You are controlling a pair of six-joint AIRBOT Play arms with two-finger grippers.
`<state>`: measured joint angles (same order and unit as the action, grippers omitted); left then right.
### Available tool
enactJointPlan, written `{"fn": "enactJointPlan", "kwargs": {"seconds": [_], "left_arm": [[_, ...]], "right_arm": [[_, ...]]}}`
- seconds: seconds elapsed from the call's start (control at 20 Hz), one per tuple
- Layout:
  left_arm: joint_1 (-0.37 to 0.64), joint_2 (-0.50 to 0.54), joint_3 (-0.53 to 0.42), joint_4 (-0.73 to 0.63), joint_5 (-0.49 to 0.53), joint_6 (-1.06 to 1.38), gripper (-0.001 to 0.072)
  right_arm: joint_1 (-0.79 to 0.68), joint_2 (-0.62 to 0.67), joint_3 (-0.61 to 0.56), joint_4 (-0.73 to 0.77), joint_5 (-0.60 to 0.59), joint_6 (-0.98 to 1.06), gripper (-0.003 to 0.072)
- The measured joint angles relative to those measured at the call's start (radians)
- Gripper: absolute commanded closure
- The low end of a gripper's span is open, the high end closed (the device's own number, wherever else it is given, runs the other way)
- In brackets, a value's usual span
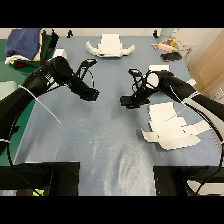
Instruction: Fold the box.
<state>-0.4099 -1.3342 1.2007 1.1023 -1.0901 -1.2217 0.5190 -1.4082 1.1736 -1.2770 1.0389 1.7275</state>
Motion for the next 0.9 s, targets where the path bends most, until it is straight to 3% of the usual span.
{"fn": "enactJointPlan", "kwargs": {"seconds": [0.65,0.9], "left_arm": [[0.000,0.000,0.000,0.000,0.000,0.000,0.0692],[0.000,0.000,0.000,-0.003,0.019,0.000,0.0693]], "right_arm": [[0.000,0.000,0.000,0.000,-0.001,0.000,0.0682],[0.000,0.000,0.000,0.050,-0.056,0.000,0.0681]]}}
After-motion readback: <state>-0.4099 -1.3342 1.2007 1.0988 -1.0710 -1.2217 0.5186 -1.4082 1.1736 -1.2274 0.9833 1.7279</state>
